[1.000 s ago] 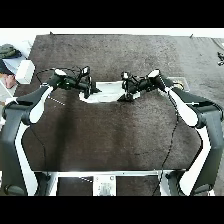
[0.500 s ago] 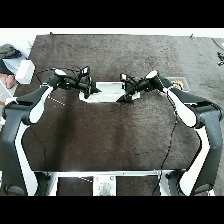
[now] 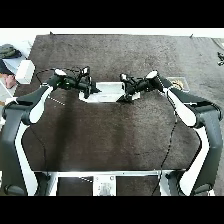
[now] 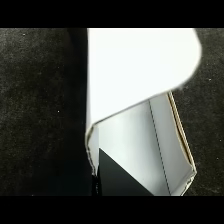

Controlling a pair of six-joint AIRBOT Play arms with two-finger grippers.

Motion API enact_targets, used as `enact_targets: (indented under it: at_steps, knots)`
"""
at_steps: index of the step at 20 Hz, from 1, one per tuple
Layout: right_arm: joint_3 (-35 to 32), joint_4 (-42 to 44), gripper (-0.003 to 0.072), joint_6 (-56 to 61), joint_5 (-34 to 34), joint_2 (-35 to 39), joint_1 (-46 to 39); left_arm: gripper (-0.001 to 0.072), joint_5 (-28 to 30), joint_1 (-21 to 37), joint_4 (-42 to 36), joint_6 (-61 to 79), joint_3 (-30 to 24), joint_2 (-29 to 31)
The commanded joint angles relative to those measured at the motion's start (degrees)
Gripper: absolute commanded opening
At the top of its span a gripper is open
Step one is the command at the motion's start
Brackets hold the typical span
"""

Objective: Fold the box and place the chain.

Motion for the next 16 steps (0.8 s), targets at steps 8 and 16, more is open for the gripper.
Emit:
enact_targets:
  at_steps: [8,16]
  knots:
    - [0.02,-0.26,0.0165,0.13,-0.13,-0.24,0.02,0.0012,0.02,-0.02,0.00,0.00,-0.02,-0.04]
    - [0.02,-0.26,0.0166,0.11,-0.11,-0.24,0.02,0.0012,0.04,-0.02,0.00,0.00,-0.02,-0.04]
